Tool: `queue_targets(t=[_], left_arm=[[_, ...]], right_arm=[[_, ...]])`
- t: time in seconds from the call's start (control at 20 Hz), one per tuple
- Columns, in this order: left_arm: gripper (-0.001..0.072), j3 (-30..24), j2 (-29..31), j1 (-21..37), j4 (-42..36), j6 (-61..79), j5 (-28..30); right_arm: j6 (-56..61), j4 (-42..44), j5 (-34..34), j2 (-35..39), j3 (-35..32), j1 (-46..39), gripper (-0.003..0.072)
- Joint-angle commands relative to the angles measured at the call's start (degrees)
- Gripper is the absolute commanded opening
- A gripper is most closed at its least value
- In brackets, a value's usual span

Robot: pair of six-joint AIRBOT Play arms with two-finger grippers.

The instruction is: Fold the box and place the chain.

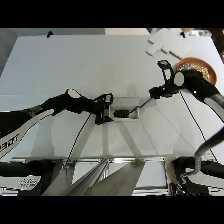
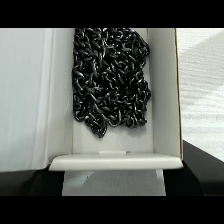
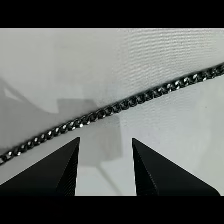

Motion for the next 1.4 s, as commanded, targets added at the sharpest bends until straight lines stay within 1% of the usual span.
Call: queue_targets(t=[0.0, 0.25, 0.3, 0.35, 0.4, 0.45, 0.55, 0.65, 0.7, 0.75, 0.8, 0.9, 0.95, 1.0, 1.15, 1.35], left_arm=[[0.0206, 0.02, 0.04, 0.02, 0.00, 0.00, -0.02], [0.0206, 0.02, 0.04, 0.02, 0.00, 0.00, 0.00], [0.0206, 0.02, 0.04, 0.02, 0.00, 0.00, 0.00], [0.0206, 0.02, 0.04, 0.02, 0.00, 0.00, 0.00], [0.0206, 0.02, 0.04, 0.02, 0.00, 0.00, 0.00], [0.0206, 0.02, 0.04, 0.02, 0.00, 0.00, -0.02], [0.0206, 0.02, 0.04, 0.02, 0.00, 0.00, 0.00], [0.0206, 0.02, 0.04, 0.02, 0.00, 0.00, 0.00], [0.0206, 0.02, 0.04, 0.02, 0.00, 0.00, 0.02], [0.0206, 0.02, 0.04, 0.02, 0.00, 0.00, 0.00], [0.0206, 0.02, 0.04, 0.02, 0.00, 0.00, -0.02], [0.0206, 0.02, 0.04, 0.02, 0.00, 0.00, 0.00], [0.0206, 0.02, 0.04, 0.02, 0.00, 0.00, 0.00], [0.0206, 0.02, 0.04, 0.02, 0.00, 0.00, 0.00], [0.0206, 0.02, 0.04, 0.02, 0.00, 0.00, 0.00], [0.0206, 0.02, 0.04, 0.02, 0.00, 0.00, 0.00]], right_arm=[[0.02, -0.57, -0.90, -2.10, 0.20, -0.02, 0.0334], [0.00, -0.57, -1.66, -4.92, 0.20, -0.02, 0.0322], [0.00, -0.57, -1.66, -5.35, 0.20, -0.02, 0.0276], [-0.02, -0.57, -1.60, -5.51, 0.20, -0.02, 0.0174], [-0.04, -0.55, -1.29, -5.44, 0.20, -0.02, 0.0029], [-0.07, -0.57, -0.44, -5.27, 0.20, -0.02, 0.0018], [-0.52, -0.66, 0.66, -3.63, 0.20, -0.02, 0.0018], [-0.48, -0.81, -1.33, -0.33, 0.20, -0.04, 0.0019], [-0.46, -0.79, -3.39, 0.98, 0.20, -0.04, 0.0057], [-0.46, -0.70, -5.11, 1.53, 0.20, -0.02, 0.0207], [-0.48, -0.59, -5.90, 1.36, 0.20, -0.02, 0.0229], [-0.48, -0.79, -5.68, -0.22, 0.20, -0.04, 0.0239], [-0.46, -1.05, -5.46, -1.11, 0.20, -0.04, 0.0311], [-0.46, -1.25, -5.42, -2.01, 0.20, -0.04, 0.0328], [-0.46, -1.66, -5.42, -4.07, 0.26, -0.04, 0.0326], [-0.33, -1.75, -5.40, -6.16, 0.26, -0.04, 0.0295]])
